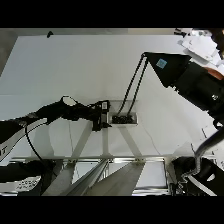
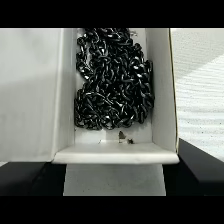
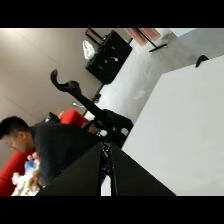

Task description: Fold the box and place the chain.

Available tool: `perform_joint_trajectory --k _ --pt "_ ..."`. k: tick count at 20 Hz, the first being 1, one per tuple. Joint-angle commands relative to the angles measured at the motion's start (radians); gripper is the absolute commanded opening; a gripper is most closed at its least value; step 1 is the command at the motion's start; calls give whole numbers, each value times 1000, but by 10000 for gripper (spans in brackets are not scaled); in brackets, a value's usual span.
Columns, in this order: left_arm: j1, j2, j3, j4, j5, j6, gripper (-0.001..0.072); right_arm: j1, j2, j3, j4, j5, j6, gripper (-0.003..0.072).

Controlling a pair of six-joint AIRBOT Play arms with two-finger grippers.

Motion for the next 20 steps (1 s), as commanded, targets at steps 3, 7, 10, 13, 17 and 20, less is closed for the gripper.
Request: perform_joint_trajectory --k 3,7,10,13,17,20 --pt "0 0 0 0 0 0 325 1 -14 19 -19 92 -8 15" --pt "0 0 0 0 0 0 325 1 -81 19 -47 242 -8 15" --pt "0 0 0 0 0 0 325 1 -136 18 -97 370 -8 15" --pt "0 0 0 0 0 0 325 1 -181 18 -211 523 1 14" --pt "0 0 0 0 0 0 325 1 -232 13 -357 584 35 14" --pt "0 0 0 0 0 0 325 1 -290 -8 -375 589 33 15"
